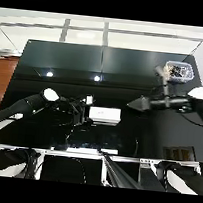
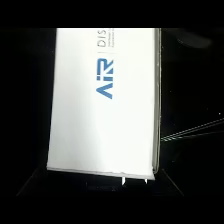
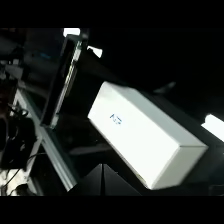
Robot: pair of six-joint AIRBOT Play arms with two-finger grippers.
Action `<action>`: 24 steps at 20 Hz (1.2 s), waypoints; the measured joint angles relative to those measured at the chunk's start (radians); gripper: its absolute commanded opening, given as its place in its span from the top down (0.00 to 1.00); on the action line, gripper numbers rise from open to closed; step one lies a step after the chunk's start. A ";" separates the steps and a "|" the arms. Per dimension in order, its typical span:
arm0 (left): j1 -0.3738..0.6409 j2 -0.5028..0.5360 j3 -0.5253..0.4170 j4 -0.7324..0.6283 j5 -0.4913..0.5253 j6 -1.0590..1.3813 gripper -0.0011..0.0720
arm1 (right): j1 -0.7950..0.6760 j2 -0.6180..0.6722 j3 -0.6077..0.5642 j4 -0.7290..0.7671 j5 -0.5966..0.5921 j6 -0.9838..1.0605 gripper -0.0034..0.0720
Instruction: Fold the box and place the chain.
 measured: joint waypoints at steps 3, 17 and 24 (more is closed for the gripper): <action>0.010 0.052 0.010 0.029 0.005 -0.045 0.01 | -0.118 0.091 0.003 -0.039 0.061 0.015 0.94; -0.140 -0.113 0.301 -0.013 -0.089 -0.222 0.02 | -0.252 0.175 0.003 -0.071 0.117 0.032 0.94; -0.150 -0.195 0.358 -0.013 -0.180 -0.281 0.02 | -0.253 0.175 0.003 -0.077 0.112 0.017 0.94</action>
